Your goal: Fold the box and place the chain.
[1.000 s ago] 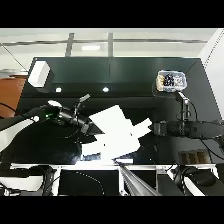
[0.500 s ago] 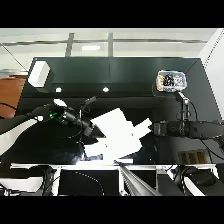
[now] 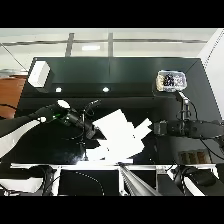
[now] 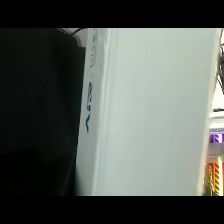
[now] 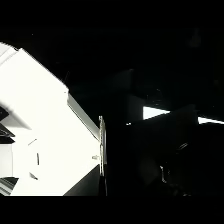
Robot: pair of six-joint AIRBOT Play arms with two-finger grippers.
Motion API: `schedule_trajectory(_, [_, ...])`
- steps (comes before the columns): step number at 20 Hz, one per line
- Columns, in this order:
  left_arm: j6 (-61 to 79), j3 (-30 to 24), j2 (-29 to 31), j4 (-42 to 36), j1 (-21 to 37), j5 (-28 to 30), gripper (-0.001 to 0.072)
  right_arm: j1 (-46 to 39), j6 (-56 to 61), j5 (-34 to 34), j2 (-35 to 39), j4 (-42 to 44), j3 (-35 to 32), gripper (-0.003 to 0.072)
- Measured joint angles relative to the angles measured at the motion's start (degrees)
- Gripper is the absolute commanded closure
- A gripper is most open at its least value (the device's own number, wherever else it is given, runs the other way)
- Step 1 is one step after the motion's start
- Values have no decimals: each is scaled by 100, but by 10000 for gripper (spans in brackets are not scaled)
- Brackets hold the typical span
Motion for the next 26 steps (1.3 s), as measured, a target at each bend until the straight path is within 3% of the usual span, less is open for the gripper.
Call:
schedule_trajectory(4, [-44,0,0,-50,-2,55,356,0,0,66,0,0,0,658])
schedule_trajectory(5, [-59,0,0,-61,-2,90,391,0,0,83,0,0,0,658])
schedule_trajectory(6, [-96,0,0,-81,-2,109,566,0,0,111,0,2,0,658])
schedule_trajectory(7, [-111,2,0,-90,-2,140,667,0,0,136,0,0,0,658])
schedule_trajectory(9, [-138,7,0,-96,22,170,679,0,2,173,0,2,0,647])
schedule_trajectory(10, [-153,7,0,-103,50,179,679,0,4,179,0,4,0,427])
schedule_trajectory(11, [-170,13,0,-114,103,164,680,0,24,173,0,9,0,87])
schedule_trajectory(12, [-205,33,-2,-114,168,151,680,-13,22,140,0,-9,11,-11])
schedule_trajectory(18, [-245,632,76,35,420,-387,683,-507,-81,-518,13,-1257,595,-11])
schedule_trajectory(21, [-260,1189,254,800,142,-365,683,-708,-444,-601,17,-2330,994,-11])
schedule_trajectory(24, [-332,1513,575,1873,-258,81,683,-782,-691,-356,17,-3327,1169,-11])
schedule_trajectory(26, [-369,1596,767,2393,-503,358,685,-809,-761,-120,17,-3519,1211,-12])
